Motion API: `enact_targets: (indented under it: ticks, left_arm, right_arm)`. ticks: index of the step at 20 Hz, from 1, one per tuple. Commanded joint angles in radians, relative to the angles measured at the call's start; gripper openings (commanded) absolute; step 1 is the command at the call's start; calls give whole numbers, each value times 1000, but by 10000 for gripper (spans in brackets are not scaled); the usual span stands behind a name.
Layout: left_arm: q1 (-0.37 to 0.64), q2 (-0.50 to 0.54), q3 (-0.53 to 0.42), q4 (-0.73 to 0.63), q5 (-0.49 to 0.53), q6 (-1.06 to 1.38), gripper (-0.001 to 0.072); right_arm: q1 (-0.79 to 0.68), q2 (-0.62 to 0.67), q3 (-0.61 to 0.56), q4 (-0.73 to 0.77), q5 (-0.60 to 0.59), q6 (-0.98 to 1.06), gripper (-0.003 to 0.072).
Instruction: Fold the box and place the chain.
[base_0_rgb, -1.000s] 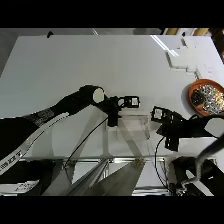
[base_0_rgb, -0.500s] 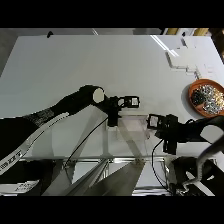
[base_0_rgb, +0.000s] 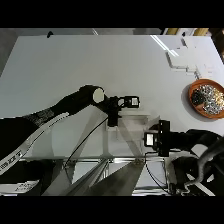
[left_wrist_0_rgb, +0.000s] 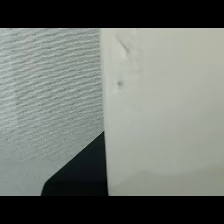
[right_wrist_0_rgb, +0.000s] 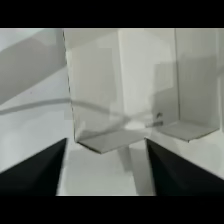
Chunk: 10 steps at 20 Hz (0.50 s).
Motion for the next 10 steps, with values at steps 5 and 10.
enact_targets:
  ticks: [5,10]
  left_arm:
    - [0,-1,0,0,0,0,11]
    - [0,-1,0,0,0,0,11]
  right_arm:
    - [43,35,-123,-4,-146,-29,691]
    - [41,-72,-122,-19,-273,-23,686]
